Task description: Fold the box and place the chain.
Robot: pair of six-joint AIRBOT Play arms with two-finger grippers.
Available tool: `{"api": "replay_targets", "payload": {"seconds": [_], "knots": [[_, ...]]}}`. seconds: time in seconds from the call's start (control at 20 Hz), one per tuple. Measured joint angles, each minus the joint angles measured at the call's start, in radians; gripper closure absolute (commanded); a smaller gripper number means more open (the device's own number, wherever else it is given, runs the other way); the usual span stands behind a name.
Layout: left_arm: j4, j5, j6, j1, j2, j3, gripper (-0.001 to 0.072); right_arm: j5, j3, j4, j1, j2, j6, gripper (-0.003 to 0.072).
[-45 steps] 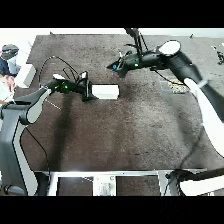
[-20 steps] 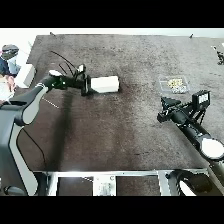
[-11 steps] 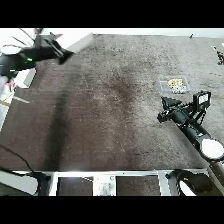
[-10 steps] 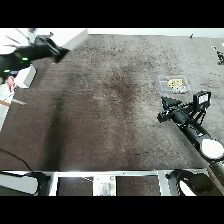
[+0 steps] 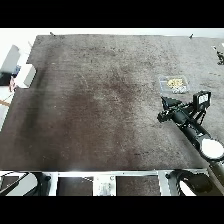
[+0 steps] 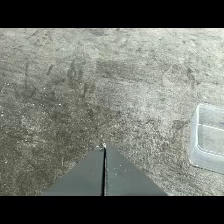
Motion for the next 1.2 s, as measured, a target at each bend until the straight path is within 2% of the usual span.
{"api": "replay_targets", "payload": {"seconds": [0.1,0.3,0.5,0.8,0.85,0.9,0.95,1.2], "knots": [[0.04,-0.008,-0.017,0.084,0.024,-0.088,0.0701,0.0,0.0,0.0,0.0,0.0,0.0,0.0675],[0.122,-0.023,-0.018,0.177,0.021,-0.208,0.0702,0.0,0.0,0.0,0.0,0.0,0.0,0.0675],[0.193,-0.01,-0.032,0.206,-0.037,-0.251,0.0701,0.0,0.0,0.0,0.0,0.0,0.0,0.0675],[0.273,0.017,-0.045,0.215,-0.124,-0.264,0.0695,0.0,0.0,0.0,0.0,0.0,0.0,0.0675],[0.284,0.019,-0.048,0.215,-0.133,-0.265,0.06,0.001,0.0,0.0,0.0,0.0,0.0,0.0675],[0.295,0.02,-0.048,0.216,-0.139,-0.266,0.0092,0.001,0.0,0.001,0.0,0.0,0.0,0.0675],[0.303,0.02,-0.048,0.216,-0.143,-0.266,0.0002,0.001,0.0,0.001,0.0,0.0,0.0,0.0675],[0.319,-0.044,-0.054,0.217,-0.15,-0.225,-0.0011,0.0,0.0,0.0,0.0,0.0,0.0,0.0675]]}}
